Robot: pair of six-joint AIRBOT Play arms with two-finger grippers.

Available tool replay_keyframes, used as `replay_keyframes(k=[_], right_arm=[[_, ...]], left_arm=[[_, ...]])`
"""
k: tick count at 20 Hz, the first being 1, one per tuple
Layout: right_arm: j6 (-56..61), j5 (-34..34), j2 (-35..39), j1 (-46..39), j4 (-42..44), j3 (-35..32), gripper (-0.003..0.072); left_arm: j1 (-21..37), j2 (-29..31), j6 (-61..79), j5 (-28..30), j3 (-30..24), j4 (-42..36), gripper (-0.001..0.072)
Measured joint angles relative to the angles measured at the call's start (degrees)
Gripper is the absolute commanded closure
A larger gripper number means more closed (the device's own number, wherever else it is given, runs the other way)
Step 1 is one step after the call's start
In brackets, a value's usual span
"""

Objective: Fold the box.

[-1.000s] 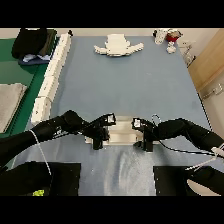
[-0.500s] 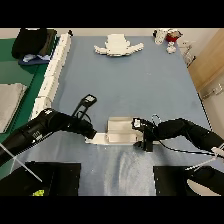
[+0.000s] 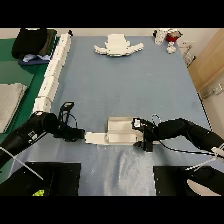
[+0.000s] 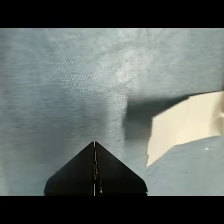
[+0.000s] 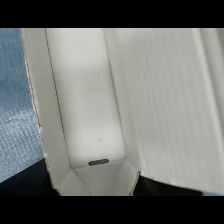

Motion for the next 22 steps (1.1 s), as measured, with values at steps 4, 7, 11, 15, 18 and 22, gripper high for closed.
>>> replay_keyframes(k=[4, 7, 11, 15, 18, 22], right_arm=[[0.0, 0.0, -0.02, 0.0, 0.0, 0.0, 0.0187], [0.0, 0.0, -0.02, 0.0, -0.02, 0.0, 0.0187], [0.0, 0.02, 0.0, 0.0, 0.0, 0.0, 0.0187], [0.0, 0.0, 0.0, 0.0, 0.0, 0.0, 0.0187], [-0.02, 0.0, -0.02, 0.0, 0.0, 0.0, 0.0187], [-0.02, 0.0, 0.0, 0.0, 0.0, 0.0, 0.0187]], left_arm=[[-3.89, -2.62, 5.92, 7.63, -3.67, -13.66, 0.0696], [-8.39, -3.8, 9.14, 13.64, -4.5, -21.09, 0.0696], [-11.69, -3.91, 10.84, 16.85, -4.13, -25.68, 0.0696], [-12.63, -2.14, 11.41, 17.0, -3.45, -27.15, 0.0696], [-12.79, -0.46, 11.5, 17.14, -3.04, -27.65, 0.0695], [-12.9, 0.39, 11.61, 17.25, -2.86, -27.96, 0.069]])
